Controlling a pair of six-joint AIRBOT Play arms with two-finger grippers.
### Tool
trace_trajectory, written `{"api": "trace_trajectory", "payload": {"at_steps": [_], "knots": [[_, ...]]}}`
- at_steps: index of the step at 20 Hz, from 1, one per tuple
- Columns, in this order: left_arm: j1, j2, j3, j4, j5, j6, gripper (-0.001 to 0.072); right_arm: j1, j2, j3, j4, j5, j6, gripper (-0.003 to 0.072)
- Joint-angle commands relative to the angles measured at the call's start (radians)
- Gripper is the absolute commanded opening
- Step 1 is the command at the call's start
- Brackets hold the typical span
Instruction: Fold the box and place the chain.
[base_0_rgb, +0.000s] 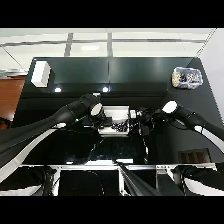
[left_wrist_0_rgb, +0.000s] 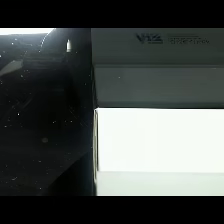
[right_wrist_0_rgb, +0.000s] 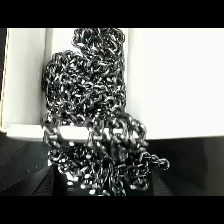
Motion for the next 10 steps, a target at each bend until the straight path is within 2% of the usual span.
{"api": "trace_trajectory", "payload": {"at_steps": [1, 2, 3, 4, 5, 6, 10], "knots": [[0.001, 0.0, 0.0, 0.0, 0.001, 0.0, 0.0029, 0.002, -0.01, 0.001, -0.008, -0.025, 0.031, 0.0521], [0.001, 0.0, 0.0, 0.0, 0.001, 0.0, 0.0029, 0.002, -0.01, 0.001, -0.01, -0.025, 0.036, 0.0287], [0.001, 0.0, 0.0, 0.0, 0.001, 0.0, 0.0029, 0.002, -0.009, 0.001, -0.01, -0.024, 0.05, 0.0122], [0.001, 0.0, 0.0, 0.0, 0.0, 0.0, 0.0029, 0.002, -0.005, 0.001, -0.014, -0.021, 0.068, 0.0067], [0.001, 0.0, 0.0, 0.0, -0.001, 0.0, 0.0029, 0.002, 0.004, 0.001, -0.031, -0.021, 0.095, 0.0057], [0.001, 0.0, 0.0, 0.0, -0.001, 0.0, 0.0029, 0.002, 0.021, 0.002, -0.064, -0.025, 0.148, 0.0011], [0.001, 0.0, 0.0, 0.0, -0.001, 0.0, 0.0029, -0.005, 0.152, 0.002, -0.221, -0.026, 0.46, 0.0015]]}}
